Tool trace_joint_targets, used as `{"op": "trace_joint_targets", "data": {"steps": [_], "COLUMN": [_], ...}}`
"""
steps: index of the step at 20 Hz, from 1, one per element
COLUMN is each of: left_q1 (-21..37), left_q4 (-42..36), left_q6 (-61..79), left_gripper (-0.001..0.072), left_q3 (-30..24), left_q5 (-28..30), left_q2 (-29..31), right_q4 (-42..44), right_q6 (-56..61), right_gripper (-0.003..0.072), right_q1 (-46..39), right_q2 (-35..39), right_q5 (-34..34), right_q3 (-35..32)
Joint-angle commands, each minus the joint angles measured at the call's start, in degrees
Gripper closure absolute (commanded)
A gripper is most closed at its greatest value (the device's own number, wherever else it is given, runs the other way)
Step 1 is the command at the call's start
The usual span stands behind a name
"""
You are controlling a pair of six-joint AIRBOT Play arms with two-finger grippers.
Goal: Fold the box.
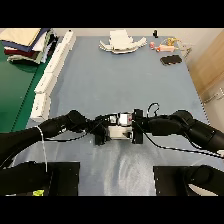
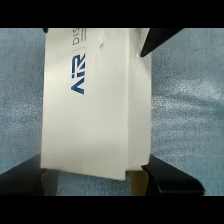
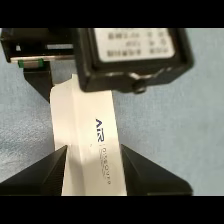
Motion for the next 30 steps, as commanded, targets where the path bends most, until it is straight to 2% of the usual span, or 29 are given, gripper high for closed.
{"op": "trace_joint_targets", "data": {"steps": [1, 8, 9, 10, 19, 21, 26, 27, 28, 30], "left_q1": [0.0, 0.0, 0.0, 0.0, 0.0, 0.0, 0.0, 0.0, 0.0, 0.0], "left_q4": [0.0, 0.0, 0.0, 0.0, 0.0, 0.0, 0.0, 0.0, 0.0, 0.0], "left_q6": [0.0, 0.0, 0.0, 0.0, 0.0, 0.0, 0.0, 0.0, 0.0, 0.0], "left_gripper": [0.0305, 0.0305, 0.0305, 0.0305, 0.0304, 0.0305, 0.0305, 0.0305, 0.0305, 0.0304], "left_q3": [0.0, 0.0, 0.0, 0.0, 0.0, 0.0, 0.0, 0.0, 0.0, 0.0], "left_q5": [-0.1, -0.1, -0.1, -0.1, -0.1, -0.1, -0.1, -0.1, -0.1, -0.1], "left_q2": [0.0, 0.0, 0.0, 0.0, 0.0, 0.0, 0.0, 0.0, 0.0, 0.0], "right_q4": [0.1, 0.1, 0.0, 0.1, 0.3, 0.4, 0.4, 0.4, 0.3, 0.3], "right_q6": [0.0, 0.0, 0.0, 0.0, 0.7, 0.7, 1.5, 1.5, 1.5, 1.5], "right_gripper": [0.0146, 0.017, 0.0203, 0.0323, 0.0348, 0.0463, 0.0466, 0.0414, 0.03, 0.0289], "right_q1": [0.0, 0.0, 0.0, 0.0, 0.0, 0.0, 0.0, 0.0, 0.0, 0.0], "right_q2": [0.0, -0.2, -0.5, -1.1, -2.2, -2.2, -2.2, -2.2, -2.2, -2.2], "right_q5": [0.2, 0.4, 0.4, 0.2, -3.7, -3.6, -3.8, -4.0, -4.0, -4.0], "right_q3": [1.2, 1.3, 1.3, 1.3, 1.3, 1.3, 1.3, 1.3, 1.3, 1.3]}}
